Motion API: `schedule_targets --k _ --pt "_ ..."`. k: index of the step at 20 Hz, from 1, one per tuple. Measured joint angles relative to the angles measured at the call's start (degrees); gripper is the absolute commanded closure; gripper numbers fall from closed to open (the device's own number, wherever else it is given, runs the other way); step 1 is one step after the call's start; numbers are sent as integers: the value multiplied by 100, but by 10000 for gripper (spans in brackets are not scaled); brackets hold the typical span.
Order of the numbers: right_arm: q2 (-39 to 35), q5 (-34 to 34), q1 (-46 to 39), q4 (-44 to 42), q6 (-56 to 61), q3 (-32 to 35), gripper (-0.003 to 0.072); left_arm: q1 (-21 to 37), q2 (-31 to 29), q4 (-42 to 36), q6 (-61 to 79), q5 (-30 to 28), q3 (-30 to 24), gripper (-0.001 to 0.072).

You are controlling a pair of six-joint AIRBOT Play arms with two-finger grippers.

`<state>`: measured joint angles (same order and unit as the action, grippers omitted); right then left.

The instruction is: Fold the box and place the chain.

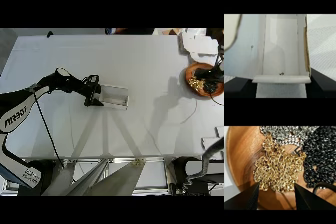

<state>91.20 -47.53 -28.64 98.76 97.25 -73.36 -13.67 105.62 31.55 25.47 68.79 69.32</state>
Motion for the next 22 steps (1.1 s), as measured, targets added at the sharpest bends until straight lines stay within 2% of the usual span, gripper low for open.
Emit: schedule_targets --k 7,8,11,12,22 --pt "859 -144 -26 -107 514 -509 263 0 0 0 0 2 0 363" --pt "911 -190 -26 -111 612 -525 324 0 0 -2 0 0 -2 363" --pt "977 -271 -31 -92 796 -564 650 0 0 0 0 2 0 363" --pt "970 -289 -28 -111 817 -577 674 0 -2 0 0 2 0 363" --pt "-50 -1025 -13 -142 160 -601 679 0 0 0 0 2 0 363"
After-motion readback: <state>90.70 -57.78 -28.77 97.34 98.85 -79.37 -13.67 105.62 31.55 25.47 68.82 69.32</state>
